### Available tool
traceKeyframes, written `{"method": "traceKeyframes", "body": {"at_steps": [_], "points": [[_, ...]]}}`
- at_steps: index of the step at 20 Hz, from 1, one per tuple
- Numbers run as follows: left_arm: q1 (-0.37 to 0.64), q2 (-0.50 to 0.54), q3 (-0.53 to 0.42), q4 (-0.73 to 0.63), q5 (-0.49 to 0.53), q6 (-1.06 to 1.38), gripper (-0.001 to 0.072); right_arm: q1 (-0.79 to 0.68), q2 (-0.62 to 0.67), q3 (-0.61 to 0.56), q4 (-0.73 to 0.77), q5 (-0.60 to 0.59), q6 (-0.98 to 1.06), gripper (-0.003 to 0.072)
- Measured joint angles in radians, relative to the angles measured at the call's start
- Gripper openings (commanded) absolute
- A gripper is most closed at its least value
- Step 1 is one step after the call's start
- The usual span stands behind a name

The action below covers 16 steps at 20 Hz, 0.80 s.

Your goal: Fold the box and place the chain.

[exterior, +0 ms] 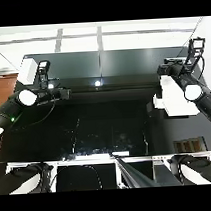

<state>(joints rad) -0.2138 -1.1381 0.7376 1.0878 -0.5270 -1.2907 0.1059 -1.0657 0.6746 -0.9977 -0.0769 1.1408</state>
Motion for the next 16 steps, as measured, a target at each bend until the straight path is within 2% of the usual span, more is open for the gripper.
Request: {"method": "traceKeyframes", "body": {"at_steps": [1, 2, 4, 6, 11, 14, 16], "points": [[-0.001, -0.004, 0.000, -0.003, 0.002, 0.000, 0.0653, 0.011, 0.000, 0.003, -0.003, 0.034, 0.013, 0.0720], [-0.001, -0.008, 0.000, -0.004, 0.007, 0.000, 0.0710, 0.014, 0.000, 0.011, -0.003, 0.076, 0.024, 0.0720], [-0.001, -0.012, 0.001, -0.005, 0.016, 0.000, 0.0710, -0.015, -0.001, 0.050, -0.015, 0.200, 0.044, 0.0720], [-0.001, -0.014, 0.005, -0.005, 0.019, 0.000, 0.0710, -0.115, -0.008, 0.113, -0.042, 0.344, 0.106, 0.0720], [-0.001, -0.015, 0.008, -0.005, 0.018, 0.000, 0.0710, -0.602, -0.087, 0.326, -0.150, 0.768, 0.236, 0.0720], [-0.001, -0.016, 0.008, -0.004, 0.020, 0.000, 0.0710, -0.893, -0.205, 0.463, -0.080, 1.033, 0.153, 0.0720], [-0.001, -0.016, 0.008, -0.003, 0.024, 0.001, 0.0710, -1.025, -0.306, 0.543, -0.051, 1.192, 0.091, 0.0720]]}}
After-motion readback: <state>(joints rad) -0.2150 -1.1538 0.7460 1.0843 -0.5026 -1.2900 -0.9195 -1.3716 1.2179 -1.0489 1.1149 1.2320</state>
